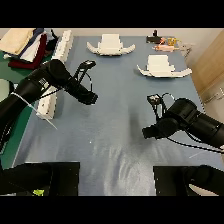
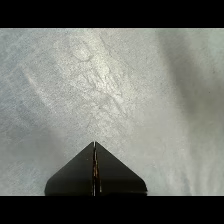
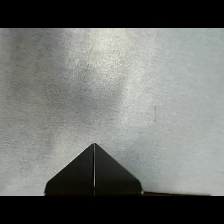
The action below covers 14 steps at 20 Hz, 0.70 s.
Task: Fold the box.
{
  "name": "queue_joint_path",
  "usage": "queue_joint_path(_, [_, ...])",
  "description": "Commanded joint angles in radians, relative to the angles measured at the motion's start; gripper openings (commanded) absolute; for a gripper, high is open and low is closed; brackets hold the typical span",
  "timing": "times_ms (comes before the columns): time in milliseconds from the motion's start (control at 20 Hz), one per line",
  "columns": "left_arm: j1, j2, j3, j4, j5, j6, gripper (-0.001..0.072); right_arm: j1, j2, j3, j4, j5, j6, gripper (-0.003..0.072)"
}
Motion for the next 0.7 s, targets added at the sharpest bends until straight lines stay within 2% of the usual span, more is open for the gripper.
queue_joint_path(0, [0.0,0.0,0.001,0.0,0.0,0.0,0.0016,0.0,0.0,0.001,0.0,0.0,0.0,0.0004])
queue_joint_path(550, [0.0,0.0,0.001,0.0,0.0,0.0,0.0016,0.0,0.0,0.001,0.0,0.0,0.0,0.0003])
queue_joint_path(650, [0.0,0.0,0.001,0.0,0.0,0.001,0.0016,0.0,0.0,0.001,-0.022,0.057,-0.002,0.0003])
